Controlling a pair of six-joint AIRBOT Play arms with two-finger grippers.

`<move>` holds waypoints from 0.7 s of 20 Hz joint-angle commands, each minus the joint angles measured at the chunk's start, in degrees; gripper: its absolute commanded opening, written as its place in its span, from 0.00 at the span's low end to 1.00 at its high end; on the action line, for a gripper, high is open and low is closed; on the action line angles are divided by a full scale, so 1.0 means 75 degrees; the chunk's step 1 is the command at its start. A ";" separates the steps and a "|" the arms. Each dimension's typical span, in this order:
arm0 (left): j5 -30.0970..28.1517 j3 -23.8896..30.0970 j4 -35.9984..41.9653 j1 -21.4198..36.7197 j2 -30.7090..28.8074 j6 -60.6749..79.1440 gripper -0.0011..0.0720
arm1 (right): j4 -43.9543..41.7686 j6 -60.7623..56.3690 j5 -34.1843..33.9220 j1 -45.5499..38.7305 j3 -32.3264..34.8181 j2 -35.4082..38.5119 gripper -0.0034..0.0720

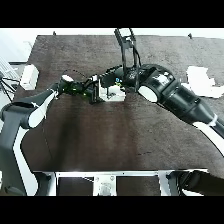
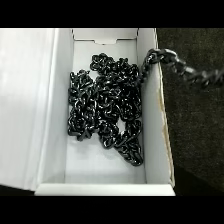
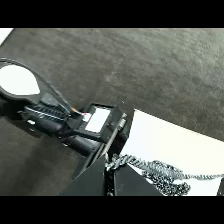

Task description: Fold the box and place the chain.

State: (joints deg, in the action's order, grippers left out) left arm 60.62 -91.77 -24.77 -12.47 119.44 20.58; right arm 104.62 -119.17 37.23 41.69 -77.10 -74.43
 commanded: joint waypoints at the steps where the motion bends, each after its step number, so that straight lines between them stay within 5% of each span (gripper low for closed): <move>1: -0.0003 0.0000 -0.0003 0.0003 -0.0003 0.0003 0.64 | 0.0003 -0.0108 -0.0437 -0.0259 0.0003 -0.0498 0.06; 14: 0.0003 0.0000 -0.0003 0.0003 -0.0003 0.0003 0.64 | 0.0055 -0.0259 -0.1480 -0.0906 -0.0705 -0.0691 0.06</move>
State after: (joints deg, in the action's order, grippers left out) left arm 60.62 -91.77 -24.77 -12.49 119.44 20.58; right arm 104.99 -120.33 28.58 35.88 -81.36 -79.57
